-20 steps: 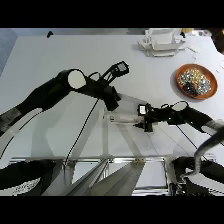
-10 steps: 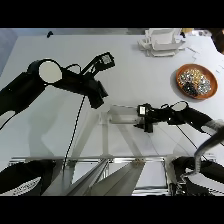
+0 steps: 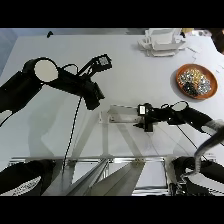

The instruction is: Fold the box and place the chain.

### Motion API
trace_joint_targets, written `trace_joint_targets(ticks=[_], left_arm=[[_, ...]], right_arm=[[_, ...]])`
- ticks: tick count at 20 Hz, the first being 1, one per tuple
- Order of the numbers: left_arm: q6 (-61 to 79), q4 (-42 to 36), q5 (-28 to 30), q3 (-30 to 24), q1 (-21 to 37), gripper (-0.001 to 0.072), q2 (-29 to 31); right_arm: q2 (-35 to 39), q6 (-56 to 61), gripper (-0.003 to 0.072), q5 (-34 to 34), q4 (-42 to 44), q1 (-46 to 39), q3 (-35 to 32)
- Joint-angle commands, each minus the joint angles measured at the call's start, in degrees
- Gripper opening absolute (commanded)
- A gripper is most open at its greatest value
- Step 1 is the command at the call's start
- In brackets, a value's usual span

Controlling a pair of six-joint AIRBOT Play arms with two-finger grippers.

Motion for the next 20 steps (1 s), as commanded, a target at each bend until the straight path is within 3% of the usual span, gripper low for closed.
trace_joint_targets(ticks=[1, 4, 9, 14, 20], left_arm=[[0.04, -0.98, -0.26, -0.04, 0.00, 0.0004, 0.04], [0.04, -1.25, -0.24, -0.04, 0.00, 0.0004, 0.04], [0.52, -1.29, -0.26, -0.04, -0.72, 0.0005, -0.13], [0.92, -0.96, -0.24, -0.04, -3.41, 0.0005, -3.17], [3.13, -1.29, 1.40, -0.04, -5.70, 0.0004, -4.04]], right_arm=[[0.04, 0.04, 0.0180, 0.79, -0.20, -0.04, 0.04], [0.74, 0.04, 0.0266, 0.57, -0.61, -0.04, 0.04], [2.62, 0.48, 0.0267, 0.17, -4.83, -0.04, 0.04], [2.62, 8.26, 0.0266, -0.46, -12.68, -0.04, 0.02], [2.54, 9.25, 0.0267, -0.44, -13.18, -0.04, 0.02]])
